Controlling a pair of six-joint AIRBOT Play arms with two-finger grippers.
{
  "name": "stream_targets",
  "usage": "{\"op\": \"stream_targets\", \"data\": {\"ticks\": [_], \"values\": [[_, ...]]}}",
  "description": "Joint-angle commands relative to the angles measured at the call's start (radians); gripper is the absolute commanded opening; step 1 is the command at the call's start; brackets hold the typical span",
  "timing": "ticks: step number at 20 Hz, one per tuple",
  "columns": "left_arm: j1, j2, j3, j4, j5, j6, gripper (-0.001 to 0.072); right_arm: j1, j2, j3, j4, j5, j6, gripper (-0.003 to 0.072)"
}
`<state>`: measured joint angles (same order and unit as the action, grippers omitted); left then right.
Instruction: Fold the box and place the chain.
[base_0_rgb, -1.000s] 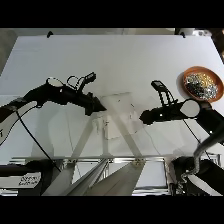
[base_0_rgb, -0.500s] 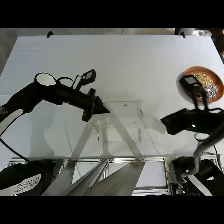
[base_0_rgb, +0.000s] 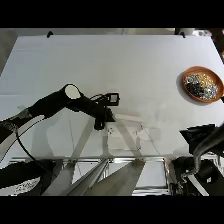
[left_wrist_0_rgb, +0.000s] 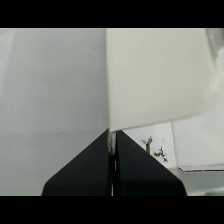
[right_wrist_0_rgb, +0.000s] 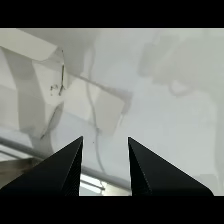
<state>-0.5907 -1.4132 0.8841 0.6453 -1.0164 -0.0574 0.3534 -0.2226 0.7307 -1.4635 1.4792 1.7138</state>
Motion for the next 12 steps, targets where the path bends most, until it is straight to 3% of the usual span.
{"op": "stream_targets", "data": {"ticks": [1,4,7,12], "values": [[-0.011,-0.018,0.000,-0.121,0.063,0.109,0.0002,0.000,0.014,0.000,-0.007,-0.014,0.009,0.0316],[0.016,-0.021,0.000,-0.272,0.085,0.249,0.0003,0.000,0.014,0.000,-0.007,-0.037,0.009,0.0316],[0.063,-0.046,0.000,-0.271,0.077,0.248,0.0003,0.000,0.014,0.000,-0.007,-0.037,0.006,0.0315],[0.145,-0.123,0.000,-0.282,-0.053,0.261,0.0002,0.000,0.014,0.000,-0.013,-0.044,0.005,0.0315]]}}
